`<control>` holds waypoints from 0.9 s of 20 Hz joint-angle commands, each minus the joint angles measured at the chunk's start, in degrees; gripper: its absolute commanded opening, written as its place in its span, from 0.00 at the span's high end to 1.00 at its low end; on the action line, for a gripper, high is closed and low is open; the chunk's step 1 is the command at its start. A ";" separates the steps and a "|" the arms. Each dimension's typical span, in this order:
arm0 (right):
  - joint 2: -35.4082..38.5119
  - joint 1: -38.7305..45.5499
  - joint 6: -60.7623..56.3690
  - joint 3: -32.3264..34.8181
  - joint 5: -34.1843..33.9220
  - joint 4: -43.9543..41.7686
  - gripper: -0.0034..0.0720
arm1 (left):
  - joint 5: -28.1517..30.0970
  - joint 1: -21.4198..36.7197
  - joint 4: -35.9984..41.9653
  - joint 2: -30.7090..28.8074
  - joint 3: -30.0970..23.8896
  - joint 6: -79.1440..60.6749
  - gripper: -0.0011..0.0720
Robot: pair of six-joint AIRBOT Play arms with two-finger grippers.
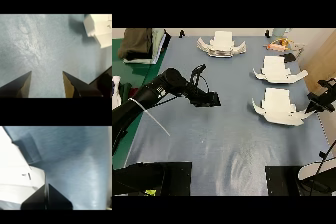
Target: Fold the box.
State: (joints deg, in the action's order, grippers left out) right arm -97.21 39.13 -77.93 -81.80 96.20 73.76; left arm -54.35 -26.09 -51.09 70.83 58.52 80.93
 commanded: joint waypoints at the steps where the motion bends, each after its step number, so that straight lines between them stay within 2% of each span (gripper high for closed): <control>1: 0.02 -1.92 2.05 0.11 3.13 -7.67 0.96 | -1.44 0.09 -0.15 -0.04 -0.02 -0.57 0.18; 4: 3.28 -7.15 2.56 0.76 -0.20 -7.56 0.96 | -1.64 0.35 -1.57 -0.11 -0.02 -0.81 0.18; 10: 18.10 -18.47 3.34 8.83 -5.64 -7.65 0.96 | -2.89 1.57 -1.88 -0.24 -0.02 -4.70 0.18; 13: 26.86 -23.45 3.32 18.47 -9.14 -11.54 0.96 | -4.22 2.38 -1.90 -0.24 -0.02 -6.75 0.18; 18: 40.54 -31.74 3.43 38.01 -23.19 -20.94 0.96 | -7.30 3.32 -1.92 -0.24 -0.02 -9.51 0.18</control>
State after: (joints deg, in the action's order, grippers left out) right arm -63.77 11.97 -74.54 -53.49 81.84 58.39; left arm -59.83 -23.29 -52.95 70.63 58.52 73.41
